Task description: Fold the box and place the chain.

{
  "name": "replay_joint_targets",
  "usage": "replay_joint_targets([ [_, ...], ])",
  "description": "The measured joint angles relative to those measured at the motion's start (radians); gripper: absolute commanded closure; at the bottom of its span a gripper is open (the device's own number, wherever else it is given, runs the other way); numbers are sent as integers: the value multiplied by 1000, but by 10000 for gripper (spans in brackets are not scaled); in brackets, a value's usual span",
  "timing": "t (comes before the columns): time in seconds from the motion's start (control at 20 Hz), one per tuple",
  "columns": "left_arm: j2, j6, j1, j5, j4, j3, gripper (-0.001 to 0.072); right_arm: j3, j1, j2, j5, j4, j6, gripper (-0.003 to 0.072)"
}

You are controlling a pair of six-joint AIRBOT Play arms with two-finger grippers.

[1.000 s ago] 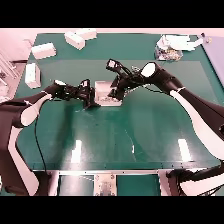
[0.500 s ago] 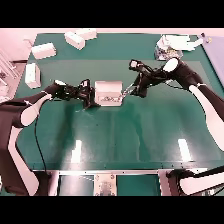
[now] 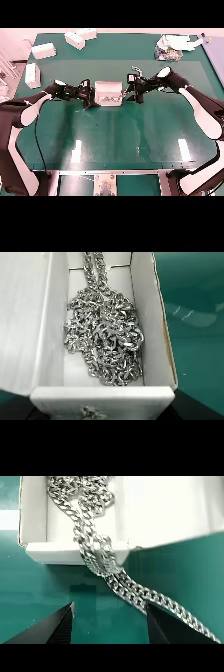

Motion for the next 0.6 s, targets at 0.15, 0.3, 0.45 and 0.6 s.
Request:
replay_joint_targets([
  [0.15,0,0,0,0,0,0,215,3,18,-26,-10,25,-57,176],
  [0.3,0,0,0,0,0,0,215,7,35,-51,-18,35,-82,280],
  [0.45,0,0,0,0,0,0,215,15,41,-72,-38,44,-91,500],
  [0.6,0,0,0,0,1,0,215,24,40,-82,-77,51,-78,681],
])
